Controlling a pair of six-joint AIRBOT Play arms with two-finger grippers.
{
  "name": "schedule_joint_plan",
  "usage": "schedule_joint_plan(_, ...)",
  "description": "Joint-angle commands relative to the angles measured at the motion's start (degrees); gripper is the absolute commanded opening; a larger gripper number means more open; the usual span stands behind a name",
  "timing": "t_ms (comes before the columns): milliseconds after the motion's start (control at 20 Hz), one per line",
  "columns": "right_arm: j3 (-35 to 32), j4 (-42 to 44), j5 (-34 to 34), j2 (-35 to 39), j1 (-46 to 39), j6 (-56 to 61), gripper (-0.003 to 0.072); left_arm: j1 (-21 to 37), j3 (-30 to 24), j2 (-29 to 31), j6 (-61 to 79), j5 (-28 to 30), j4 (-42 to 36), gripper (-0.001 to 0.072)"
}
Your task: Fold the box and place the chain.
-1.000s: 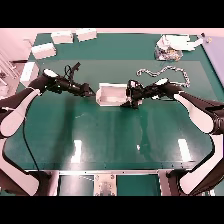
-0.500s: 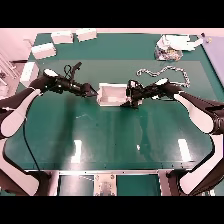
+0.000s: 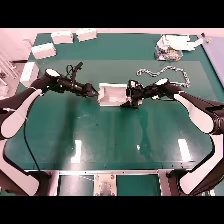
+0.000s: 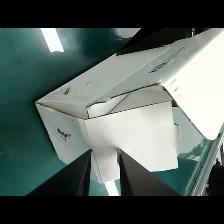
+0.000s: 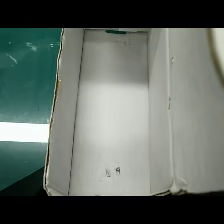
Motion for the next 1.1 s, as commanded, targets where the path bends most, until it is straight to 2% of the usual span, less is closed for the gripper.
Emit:
schedule_joint_plan(0, 0.02, 0.0, 0.02, 0.0, 0.02, 0.02, 0.059, 0.0, 0.04, 1.22, -1.68, 0.57, 3.43, 0.0222)
schedule_joint_plan(500, 0.02, 0.02, 0.02, 0.0, 0.02, 0.02, 0.059, -1.29, 0.04, 1.9, -2.56, 1.68, 5.2, 0.0225)
schedule_joint_plan(550, 0.02, 0.02, 0.02, 0.0, 0.02, 0.02, 0.059, -1.99, 0.04, 1.9, -2.54, 2.32, 5.97, 0.0292)
schedule_joint_plan(750, 0.02, 0.02, 0.02, 0.0, 0.02, 0.02, 0.059, -3.32, 0.07, 1.9, -2.56, 4.85, 6.6, 0.0302)
schedule_joint_plan(1050, 0.02, 0.02, 0.02, 0.0, 0.02, 0.02, 0.059, -3.32, 0.07, 2.51, -5.33, 5.11, 7.26, 0.0302)
